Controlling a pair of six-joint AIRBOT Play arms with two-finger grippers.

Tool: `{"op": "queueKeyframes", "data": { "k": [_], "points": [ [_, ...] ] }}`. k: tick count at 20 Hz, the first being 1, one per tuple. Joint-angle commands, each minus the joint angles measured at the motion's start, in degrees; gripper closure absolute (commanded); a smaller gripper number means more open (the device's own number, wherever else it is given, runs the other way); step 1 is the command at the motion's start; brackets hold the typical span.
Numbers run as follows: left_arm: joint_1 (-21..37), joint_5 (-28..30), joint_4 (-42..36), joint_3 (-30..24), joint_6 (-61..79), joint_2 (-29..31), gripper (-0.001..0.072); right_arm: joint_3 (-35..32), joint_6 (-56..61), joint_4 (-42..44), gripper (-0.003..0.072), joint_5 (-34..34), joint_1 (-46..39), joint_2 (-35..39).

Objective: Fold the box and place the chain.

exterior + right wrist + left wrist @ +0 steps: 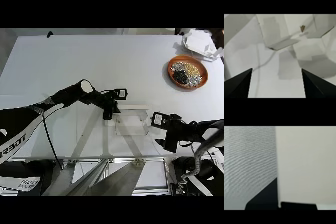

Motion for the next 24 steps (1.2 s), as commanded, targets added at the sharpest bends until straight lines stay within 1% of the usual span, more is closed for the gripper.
{"op": "queueKeyframes", "data": {
  "k": [1, 3, 5, 7, 10, 15, 19, 21, 23, 24],
  "points": [
    [0.0, 0.0, 0.0, 0.0, 0.0, 0.0, 0.0698, -5.6, -12.2, 2.7, -0.0033, -11.2, 0.0, 0.2],
    [0.0, 0.0, 0.0, 0.0, 0.0, 0.0, 0.0698, -8.9, -17.8, 3.1, -0.0033, -15.2, 0.1, 1.1],
    [-0.1, 0.0, 0.0, 0.0, 0.0, 0.0, 0.0698, -11.1, -23.5, 2.4, -0.0031, -17.1, 1.5, 2.3],
    [0.0, 0.0, 0.0, 0.0, 0.0, 0.0, 0.0698, -13.6, -24.9, 3.3, -0.0029, -20.7, 4.2, 3.2],
    [-0.1, 0.0, 0.0, 0.0, 0.0, 0.0, 0.0698, -16.2, -24.5, 3.5, -0.0029, -28.0, 8.0, 3.2],
    [0.0, 0.0, 0.0, 0.0, 0.0, 0.0, 0.0698, -17.1, -24.5, 5.0, -0.0028, -30.5, 8.2, 1.2],
    [0.0, 0.0, 0.0, 0.0, 0.0, 0.0, 0.0698, -17.1, -24.6, 9.4, -0.0027, -34.6, 8.2, -2.1],
    [0.0, 0.0, 0.0, 0.0, 0.0, 0.0, 0.0698, -17.1, -24.6, 9.3, -0.0027, -36.5, 8.2, -2.8],
    [0.0, 0.0, 0.0, 0.0, 0.0, 0.0, 0.0698, -16.1, -24.6, 10.2, -0.0027, -36.9, 7.8, -2.8],
    [0.0, 0.0, 0.0, 0.0, 0.0, 0.0, 0.0698, -15.3, -24.8, 12.2, -0.0026, -36.7, 6.9, -2.8]
  ]
}}
